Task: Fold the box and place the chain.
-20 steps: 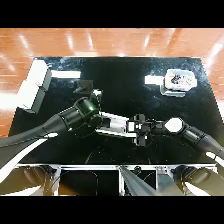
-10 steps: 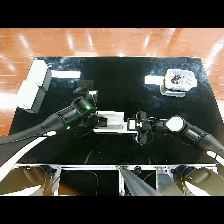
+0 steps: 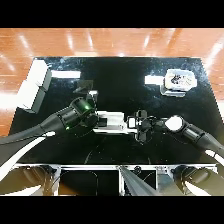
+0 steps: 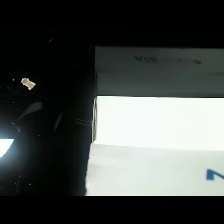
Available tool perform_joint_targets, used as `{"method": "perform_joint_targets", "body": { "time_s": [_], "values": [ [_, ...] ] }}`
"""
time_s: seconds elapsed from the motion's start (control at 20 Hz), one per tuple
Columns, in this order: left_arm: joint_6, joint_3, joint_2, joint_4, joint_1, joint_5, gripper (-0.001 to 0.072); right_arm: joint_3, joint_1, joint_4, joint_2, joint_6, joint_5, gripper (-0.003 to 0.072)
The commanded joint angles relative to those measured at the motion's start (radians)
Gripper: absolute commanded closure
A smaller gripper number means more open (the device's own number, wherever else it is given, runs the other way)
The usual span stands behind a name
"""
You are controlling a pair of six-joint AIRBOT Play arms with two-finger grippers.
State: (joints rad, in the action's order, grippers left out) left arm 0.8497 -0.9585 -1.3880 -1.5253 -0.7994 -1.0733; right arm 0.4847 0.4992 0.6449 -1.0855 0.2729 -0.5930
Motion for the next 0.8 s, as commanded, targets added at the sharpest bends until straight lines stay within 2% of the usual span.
{"method": "perform_joint_targets", "body": {
  "time_s": [0.0, 0.05, 0.1, 0.2, 0.4, 0.5, 0.7, 0.75],
  "values": [
    [0.014, 0.0, -0.001, -0.006, 0.001, 0.004, 0.0691, 0.001, 0.002, -0.075, -0.006, 0.053, 0.002, 0.0104],
    [0.014, 0.0, -0.001, -0.006, 0.001, 0.004, 0.0692, 0.001, 0.003, -0.095, -0.014, 0.055, -0.005, 0.0142],
    [0.014, 0.0, -0.001, -0.006, 0.001, 0.004, 0.0692, 0.001, 0.003, -0.108, -0.021, 0.058, -0.005, 0.0144],
    [0.014, 0.0, -0.001, -0.006, 0.001, 0.004, 0.0691, 0.001, 0.003, -0.143, -0.032, 0.07, -0.005, 0.036],
    [0.014, 0.0, -0.001, -0.008, 0.001, 0.004, 0.0691, 0.001, 0.04, -0.16, -0.056, 0.08, 0.011, 0.0367],
    [0.014, 0.0, -0.001, -0.01, 0.001, 0.004, 0.0691, 0.001, 0.072, -0.178, -0.068, 0.083, 0.043, 0.0457],
    [0.014, 0.0, -0.001, -0.013, 0.001, 0.004, 0.0691, 0.001, 0.097, -0.256, -0.082, 0.097, 0.086, 0.0459],
    [0.014, 0.0, -0.002, -0.013, 0.001, 0.004, 0.0691, 0.001, 0.097, -0.276, -0.089, 0.106, 0.087, 0.0499]
  ]
}}
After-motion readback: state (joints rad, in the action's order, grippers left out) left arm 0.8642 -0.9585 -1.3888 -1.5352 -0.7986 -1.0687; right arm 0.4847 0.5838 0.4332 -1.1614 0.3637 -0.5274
